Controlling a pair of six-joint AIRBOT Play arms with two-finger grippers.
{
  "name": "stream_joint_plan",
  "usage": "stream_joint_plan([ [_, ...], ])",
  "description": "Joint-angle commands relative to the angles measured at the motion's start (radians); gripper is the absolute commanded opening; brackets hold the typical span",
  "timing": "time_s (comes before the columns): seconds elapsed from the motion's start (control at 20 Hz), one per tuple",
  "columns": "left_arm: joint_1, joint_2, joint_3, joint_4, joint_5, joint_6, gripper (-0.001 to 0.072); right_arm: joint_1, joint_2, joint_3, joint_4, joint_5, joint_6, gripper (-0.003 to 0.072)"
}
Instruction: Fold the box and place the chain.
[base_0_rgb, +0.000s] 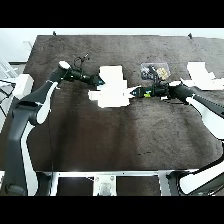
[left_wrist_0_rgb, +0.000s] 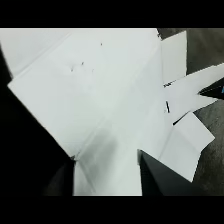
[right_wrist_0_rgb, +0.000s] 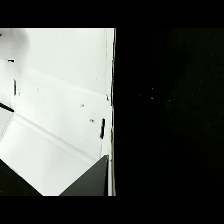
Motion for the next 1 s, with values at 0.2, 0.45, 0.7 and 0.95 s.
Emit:
stream_joint_plan([
  [0.2, 0.000, -0.006, 0.001, -0.022, 0.002, 0.032, 0.0354, 0.000, -0.001, 0.000, 0.000, 0.001, 0.000, 0.0009],
  [0.45, 0.000, -0.014, 0.001, -0.029, -0.024, 0.049, 0.0352, 0.000, -0.001, 0.000, 0.000, 0.001, 0.000, 0.0009],
  [0.7, 0.000, -0.037, 0.001, -0.072, -0.048, 0.076, 0.0200, 0.000, -0.001, 0.000, 0.000, 0.001, 0.000, 0.0009],
  [0.95, 0.000, -0.037, 0.001, -0.140, -0.047, 0.169, 0.0025, 0.000, 0.000, 0.000, 0.000, 0.001, 0.000, 0.0041],
])
